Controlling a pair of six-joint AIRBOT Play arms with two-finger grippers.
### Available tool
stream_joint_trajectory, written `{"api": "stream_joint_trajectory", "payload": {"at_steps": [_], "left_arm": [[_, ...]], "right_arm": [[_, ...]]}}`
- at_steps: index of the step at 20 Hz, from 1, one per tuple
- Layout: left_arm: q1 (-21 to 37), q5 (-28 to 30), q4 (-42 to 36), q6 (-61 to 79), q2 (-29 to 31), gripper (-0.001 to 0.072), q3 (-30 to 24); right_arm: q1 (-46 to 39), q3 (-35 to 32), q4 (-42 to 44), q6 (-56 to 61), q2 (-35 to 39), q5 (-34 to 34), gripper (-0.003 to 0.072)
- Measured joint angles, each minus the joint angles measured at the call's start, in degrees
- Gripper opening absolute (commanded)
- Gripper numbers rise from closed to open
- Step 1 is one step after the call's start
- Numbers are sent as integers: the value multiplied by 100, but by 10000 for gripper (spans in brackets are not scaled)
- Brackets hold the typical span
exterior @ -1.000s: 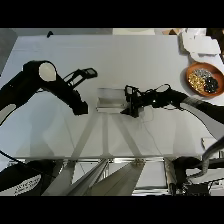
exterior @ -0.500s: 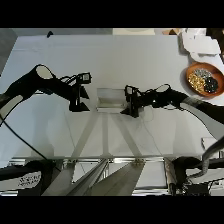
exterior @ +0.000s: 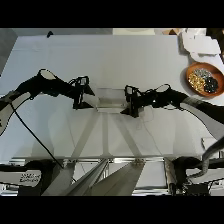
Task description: Fold the box and place the chain.
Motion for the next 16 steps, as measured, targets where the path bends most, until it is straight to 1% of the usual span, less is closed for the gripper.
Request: {"api": "stream_joint_trajectory", "payload": {"at_steps": [7,16], "left_arm": [[15,-254,-278,376,-114,703,0],[-72,-487,-348,455,-122,702,0]], "right_arm": [[0,0,0,0,0,0,446],[0,0,0,-2,0,2,446]]}}
